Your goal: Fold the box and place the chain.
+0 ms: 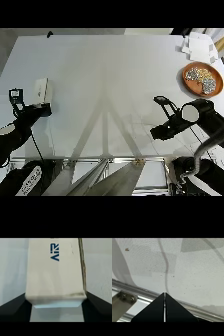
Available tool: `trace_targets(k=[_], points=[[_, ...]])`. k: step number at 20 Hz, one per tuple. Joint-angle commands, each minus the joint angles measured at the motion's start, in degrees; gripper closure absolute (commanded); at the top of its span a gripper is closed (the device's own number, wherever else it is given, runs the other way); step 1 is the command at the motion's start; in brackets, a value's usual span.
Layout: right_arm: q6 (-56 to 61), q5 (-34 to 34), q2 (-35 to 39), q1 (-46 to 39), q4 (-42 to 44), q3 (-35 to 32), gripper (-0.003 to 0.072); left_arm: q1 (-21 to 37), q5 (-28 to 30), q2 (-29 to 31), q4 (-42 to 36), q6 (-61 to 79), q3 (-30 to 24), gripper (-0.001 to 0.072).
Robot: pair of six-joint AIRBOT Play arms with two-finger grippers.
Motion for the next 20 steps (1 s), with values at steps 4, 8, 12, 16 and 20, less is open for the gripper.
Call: trace_targets(k=[4, 8, 12, 16, 20], points=[[0.00, 0.02, 0.07, 0.02, 0.02, 0.07, 0.0674, 0.04, -2.45, 1.05, 11.58, -11.13, -0.07, 0.0018], [0.00, 0.02, 0.07, 0.02, 0.02, 0.07, 0.0674, 0.04, -2.93, 5.79, 13.57, -12.00, -0.07, 0.0018], [0.00, 0.02, 0.07, 0.02, 0.02, 0.07, 0.0674, 0.04, -4.02, 10.93, 17.38, -12.04, -0.07, 0.0020], [0.00, 0.02, 0.07, 0.02, 0.02, 0.07, 0.0674, 0.04, -4.55, 11.21, 17.38, -12.07, -0.07, 0.0020], [0.00, 0.02, 0.07, 0.02, 0.02, 0.07, 0.0674, 0.04, -4.98, 11.21, 17.38, -12.07, -0.07, 0.0021]])
